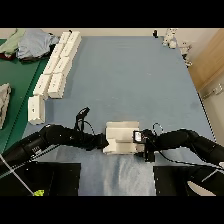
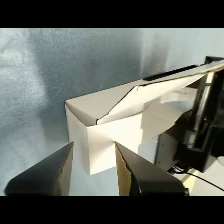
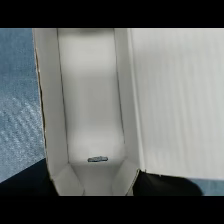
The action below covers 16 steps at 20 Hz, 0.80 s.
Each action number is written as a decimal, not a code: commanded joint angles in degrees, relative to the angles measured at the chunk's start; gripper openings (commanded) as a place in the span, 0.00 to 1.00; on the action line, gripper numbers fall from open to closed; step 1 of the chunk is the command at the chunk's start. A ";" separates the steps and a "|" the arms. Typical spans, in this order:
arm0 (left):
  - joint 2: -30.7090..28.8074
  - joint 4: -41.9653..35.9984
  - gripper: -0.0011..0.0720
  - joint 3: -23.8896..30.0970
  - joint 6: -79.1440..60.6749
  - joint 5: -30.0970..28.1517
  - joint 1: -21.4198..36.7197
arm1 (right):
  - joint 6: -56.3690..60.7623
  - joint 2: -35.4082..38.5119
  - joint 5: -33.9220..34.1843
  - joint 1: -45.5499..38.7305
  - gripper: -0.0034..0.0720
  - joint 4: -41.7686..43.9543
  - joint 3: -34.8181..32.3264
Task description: Fold the box.
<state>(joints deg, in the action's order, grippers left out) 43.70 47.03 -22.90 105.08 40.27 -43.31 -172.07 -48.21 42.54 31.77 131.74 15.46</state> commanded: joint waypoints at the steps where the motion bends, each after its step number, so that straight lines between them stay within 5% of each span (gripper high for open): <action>1: 4.90 8.55 0.56 -3.96 10.47 0.24 -5.97 | 0.02 0.02 -0.02 0.02 0.75 0.00 0.07; 7: 14.75 28.87 0.56 -16.35 34.16 9.16 -15.13 | 0.04 0.02 -0.02 0.02 0.75 0.00 0.07; 11: 22.10 34.67 0.56 -23.78 41.46 17.35 -19.06 | 0.04 0.02 -0.02 0.02 0.75 0.00 0.07; 16: 28.17 35.43 0.56 -26.62 47.45 18.84 -21.00 | 0.02 0.00 -0.02 0.02 0.75 0.00 0.07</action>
<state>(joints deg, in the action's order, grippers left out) 68.58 80.55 -47.64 147.52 56.93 -63.07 -172.05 -48.21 42.54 31.77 131.74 15.46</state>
